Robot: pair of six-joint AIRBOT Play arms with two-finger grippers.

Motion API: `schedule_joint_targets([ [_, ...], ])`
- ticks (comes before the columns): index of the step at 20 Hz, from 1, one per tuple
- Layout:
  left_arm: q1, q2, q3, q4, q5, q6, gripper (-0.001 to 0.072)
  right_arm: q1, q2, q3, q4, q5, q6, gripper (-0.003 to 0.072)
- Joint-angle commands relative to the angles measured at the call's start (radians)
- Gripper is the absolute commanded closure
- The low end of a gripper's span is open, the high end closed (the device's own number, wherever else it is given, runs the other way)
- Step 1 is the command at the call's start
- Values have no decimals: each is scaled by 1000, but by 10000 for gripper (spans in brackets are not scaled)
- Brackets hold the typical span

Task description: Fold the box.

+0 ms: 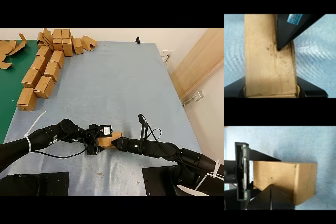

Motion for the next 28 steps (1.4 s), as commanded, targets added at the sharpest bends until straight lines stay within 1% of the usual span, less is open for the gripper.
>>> schedule_joint_targets([
  [1,0,-1,1,0,0,0,100,-1,63,2,-22,12,0,681],
  [6,0,-1,1,0,0,0,100,-46,174,2,-134,9,0,681],
  [11,0,-1,1,0,0,0,100,-176,188,2,-233,10,0,681],
  [14,0,-1,1,0,0,0,100,-252,188,2,-232,18,1,681],
  [16,0,-1,1,0,0,0,100,-276,188,2,-232,17,1,680],
  [28,-2,0,2,-3,1,-21,101,-277,188,2,-229,17,1,680],
])
